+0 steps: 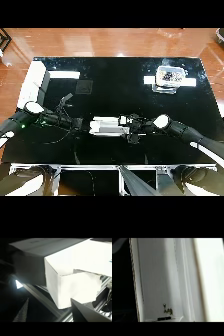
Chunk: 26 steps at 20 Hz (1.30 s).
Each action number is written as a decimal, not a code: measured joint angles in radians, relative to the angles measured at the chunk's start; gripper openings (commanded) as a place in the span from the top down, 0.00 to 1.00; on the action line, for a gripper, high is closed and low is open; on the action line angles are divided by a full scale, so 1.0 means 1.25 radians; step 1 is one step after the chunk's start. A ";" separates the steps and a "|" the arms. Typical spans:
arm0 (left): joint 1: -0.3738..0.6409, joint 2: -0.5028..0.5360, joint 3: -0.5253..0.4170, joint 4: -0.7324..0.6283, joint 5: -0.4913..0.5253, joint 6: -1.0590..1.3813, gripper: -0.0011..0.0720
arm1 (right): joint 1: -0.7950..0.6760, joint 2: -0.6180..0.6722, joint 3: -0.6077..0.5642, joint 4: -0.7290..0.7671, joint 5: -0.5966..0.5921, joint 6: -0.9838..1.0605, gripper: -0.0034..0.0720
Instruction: Fold the box and place the chain.
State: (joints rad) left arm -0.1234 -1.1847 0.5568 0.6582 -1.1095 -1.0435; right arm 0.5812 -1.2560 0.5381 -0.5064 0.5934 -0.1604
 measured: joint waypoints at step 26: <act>-0.089 0.057 0.000 -0.038 0.042 -0.093 0.18 | 0.000 0.000 0.000 0.000 -0.003 0.002 0.32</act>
State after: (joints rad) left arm -0.2352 -1.1137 0.5571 0.6106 -1.0569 -1.1599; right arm 0.5812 -1.2560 0.5381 -0.5064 0.5900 -0.1574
